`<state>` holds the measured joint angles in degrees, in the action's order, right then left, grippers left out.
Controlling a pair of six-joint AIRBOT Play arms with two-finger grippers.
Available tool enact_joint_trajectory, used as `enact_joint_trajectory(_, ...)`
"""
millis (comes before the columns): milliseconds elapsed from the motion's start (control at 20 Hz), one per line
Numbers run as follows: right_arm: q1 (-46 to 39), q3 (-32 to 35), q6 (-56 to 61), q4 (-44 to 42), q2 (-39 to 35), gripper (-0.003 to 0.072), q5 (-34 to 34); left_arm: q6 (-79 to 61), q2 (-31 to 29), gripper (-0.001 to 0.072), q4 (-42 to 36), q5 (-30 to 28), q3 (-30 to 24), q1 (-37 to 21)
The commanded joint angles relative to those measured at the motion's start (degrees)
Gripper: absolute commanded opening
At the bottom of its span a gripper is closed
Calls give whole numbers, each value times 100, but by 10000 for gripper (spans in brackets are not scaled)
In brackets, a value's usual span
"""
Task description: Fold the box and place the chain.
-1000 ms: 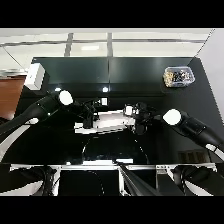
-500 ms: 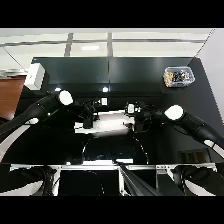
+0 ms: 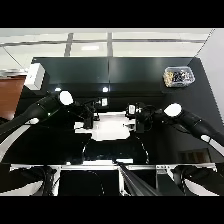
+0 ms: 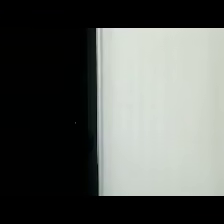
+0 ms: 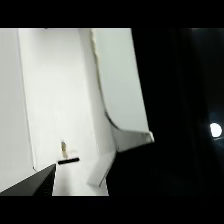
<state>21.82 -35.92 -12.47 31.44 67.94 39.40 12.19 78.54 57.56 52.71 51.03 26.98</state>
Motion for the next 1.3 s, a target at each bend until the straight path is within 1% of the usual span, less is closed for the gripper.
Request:
enact_joint_trajectory(0, -321, -7, 1128, 1209, -240, 710, 691, 0, 2, 23, 2, 2, 7, -2)
enact_joint_trajectory(50, -326, 7, 1412, 1510, -243, 710, 927, 2, 2, 23, 2, 2, 7, -2)
enact_joint_trajectory(100, -299, 87, 1578, 1547, -243, 710, 1012, 2, 2, 23, 2, 4, 7, -2)
enact_joint_trajectory(200, -94, 282, 1576, 1259, -243, 710, 1040, 2, 2, 23, 2, 2, 7, -2)
enact_joint_trajectory(400, 570, 579, 1591, 481, -225, 710, 437, 2, 2, 23, 2, 2, 7, -2)
enact_joint_trajectory(500, 887, 741, 1598, 105, -199, 710, -35, 2, 2, 23, 2, 2, 7, -2)
enact_joint_trajectory(550, 1019, 835, 1591, -286, -197, 710, -256, 2, 2, 23, 0, 2, 7, -2)
enact_joint_trajectory(600, 1123, 868, 1591, -396, -197, 710, -393, 2, 2, 23, 0, 4, 7, -2)
enact_joint_trajectory(750, 1180, 811, 1478, -306, -289, 710, -623, 2, 2, 23, 0, 4, 7, -2)
enact_joint_trajectory(850, 1189, 695, 1193, 175, -437, 710, -544, 0, 2, 23, 2, 0, 4, -2)
enact_joint_trajectory(950, 1156, 590, 1185, 846, -538, 710, -636, 2, 2, 23, 0, 2, 4, -2)
enact_joint_trajectory(1000, 1069, 533, 1182, 970, -544, 710, -678, 2, 2, 23, 2, 4, 4, -2)
enact_joint_trajectory(1250, 629, 374, 1003, 835, -546, 710, -739, -2, 2, 23, 7, -11, 7, -2)
